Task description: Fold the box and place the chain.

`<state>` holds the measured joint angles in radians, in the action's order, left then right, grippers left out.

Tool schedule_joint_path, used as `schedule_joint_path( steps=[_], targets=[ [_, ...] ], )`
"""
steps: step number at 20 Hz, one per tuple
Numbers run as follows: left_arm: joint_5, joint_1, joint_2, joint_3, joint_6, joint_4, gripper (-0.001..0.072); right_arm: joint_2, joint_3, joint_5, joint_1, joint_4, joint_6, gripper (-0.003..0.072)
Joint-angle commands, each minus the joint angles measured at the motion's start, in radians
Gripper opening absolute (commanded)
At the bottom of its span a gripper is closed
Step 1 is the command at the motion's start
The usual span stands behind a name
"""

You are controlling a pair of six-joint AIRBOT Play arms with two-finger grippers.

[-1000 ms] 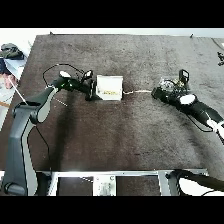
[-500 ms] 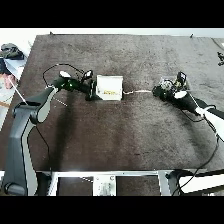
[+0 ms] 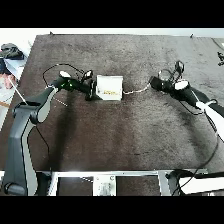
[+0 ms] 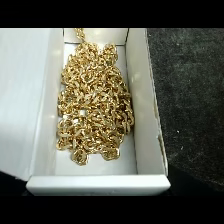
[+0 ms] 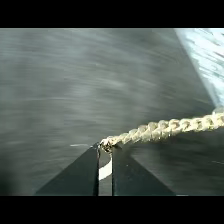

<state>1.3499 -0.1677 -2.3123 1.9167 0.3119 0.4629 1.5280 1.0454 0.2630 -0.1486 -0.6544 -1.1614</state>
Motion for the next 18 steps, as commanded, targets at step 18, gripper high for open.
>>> schedule_joint_path(
  steps=[18],
  targets=[
    [0.000, 0.000, 0.000, 0.000, 0.000, 0.000, 0.0278, -0.186, 0.159, -0.112, 0.503, -0.034, 0.122, -0.0014]
  ],
)
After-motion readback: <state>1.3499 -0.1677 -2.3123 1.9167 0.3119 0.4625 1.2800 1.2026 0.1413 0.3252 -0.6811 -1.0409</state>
